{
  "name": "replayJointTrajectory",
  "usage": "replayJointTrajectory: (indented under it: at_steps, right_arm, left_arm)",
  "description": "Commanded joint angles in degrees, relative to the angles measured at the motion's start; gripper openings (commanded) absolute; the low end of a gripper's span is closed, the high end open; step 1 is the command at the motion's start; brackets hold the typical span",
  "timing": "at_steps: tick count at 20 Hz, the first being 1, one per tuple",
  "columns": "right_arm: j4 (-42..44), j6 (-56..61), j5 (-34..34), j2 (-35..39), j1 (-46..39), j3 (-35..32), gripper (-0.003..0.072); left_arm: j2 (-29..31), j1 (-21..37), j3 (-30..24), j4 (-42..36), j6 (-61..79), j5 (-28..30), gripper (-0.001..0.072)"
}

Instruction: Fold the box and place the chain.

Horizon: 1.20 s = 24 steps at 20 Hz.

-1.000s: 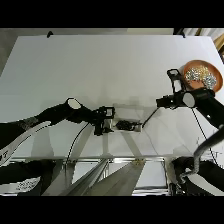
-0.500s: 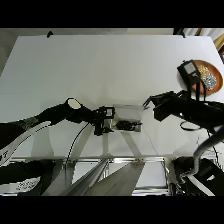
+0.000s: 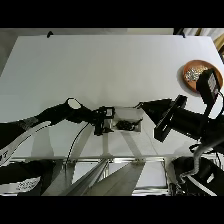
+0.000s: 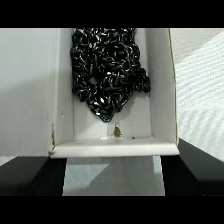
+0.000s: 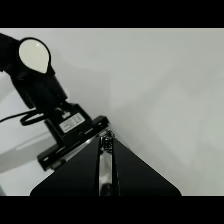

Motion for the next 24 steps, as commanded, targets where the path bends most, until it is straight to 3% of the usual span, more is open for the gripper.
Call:
replayJointTrajectory:
  at_steps: [1,9,13,19,24]
  right_arm:
    - [-4.96,3.17,-2.73,0.28,1.18,0.26,0.0013]
    - [-25.03,21.42,-2.05,0.35,1.18,0.44,0.0011]
    - [-35.15,28.96,8.85,0.35,1.18,0.44,0.0011]
    - [-35.69,31.54,20.98,0.76,1.20,0.79,0.0012]
    - [-22.75,26.21,11.10,2.05,1.20,0.85,0.0013]
  left_arm:
    - [0.00,0.00,0.00,0.02,0.00,0.02,0.0031]
    - [0.00,0.00,0.00,0.02,0.00,0.00,0.0031]
    - [0.00,0.00,0.00,0.02,-0.02,0.02,0.0031]
    - [0.00,0.00,0.00,0.02,0.00,0.02,0.0031]
    - [0.00,0.00,0.00,0.02,0.00,0.02,0.0031]
